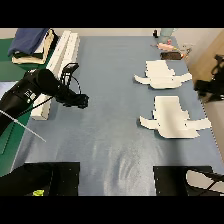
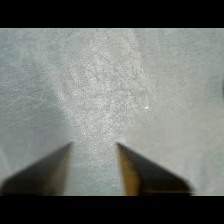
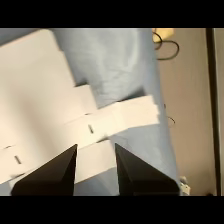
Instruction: Fold the box.
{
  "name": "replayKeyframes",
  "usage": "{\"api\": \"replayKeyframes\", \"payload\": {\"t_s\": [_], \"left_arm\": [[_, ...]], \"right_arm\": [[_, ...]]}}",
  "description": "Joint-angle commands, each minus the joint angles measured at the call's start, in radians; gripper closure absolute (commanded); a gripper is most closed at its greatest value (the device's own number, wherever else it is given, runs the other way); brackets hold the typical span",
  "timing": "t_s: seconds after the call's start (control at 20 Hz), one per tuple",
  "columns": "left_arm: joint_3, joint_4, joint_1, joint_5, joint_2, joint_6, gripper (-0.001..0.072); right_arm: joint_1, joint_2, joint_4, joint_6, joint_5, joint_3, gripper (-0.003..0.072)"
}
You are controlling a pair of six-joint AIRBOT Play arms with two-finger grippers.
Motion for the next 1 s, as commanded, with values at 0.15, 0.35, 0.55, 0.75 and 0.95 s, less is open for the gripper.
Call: {"api": "replayKeyframes", "payload": {"t_s": [0.15, 0.35, 0.55, 0.75, 0.95], "left_arm": [[0.002, -0.093, 0.0, -0.008, 0.0, -0.006, 0.0152], [0.002, -0.164, 0.002, -0.056, 0.0, -0.007, 0.0151], [0.002, -0.214, 0.002, -0.092, 0.0, -0.007, 0.0151], [0.002, -0.229, 0.002, -0.093, 0.0, -0.006, 0.0151], [0.002, -0.246, 0.002, -0.095, 0.0, -0.006, 0.0151]], "right_arm": [[-0.395, -0.017, 0.108, -0.334, -0.08, -0.209, 0.0225], [-0.573, -0.105, 0.397, -0.503, -0.108, -0.19, 0.0226], [-0.625, -0.203, 0.431, -0.549, -0.098, -0.163, 0.0226], [-0.626, -0.277, 0.45, -0.608, -0.085, -0.113, 0.0225], [-0.625, -0.352, 0.533, -0.667, -0.011, -0.074, 0.0239]]}}
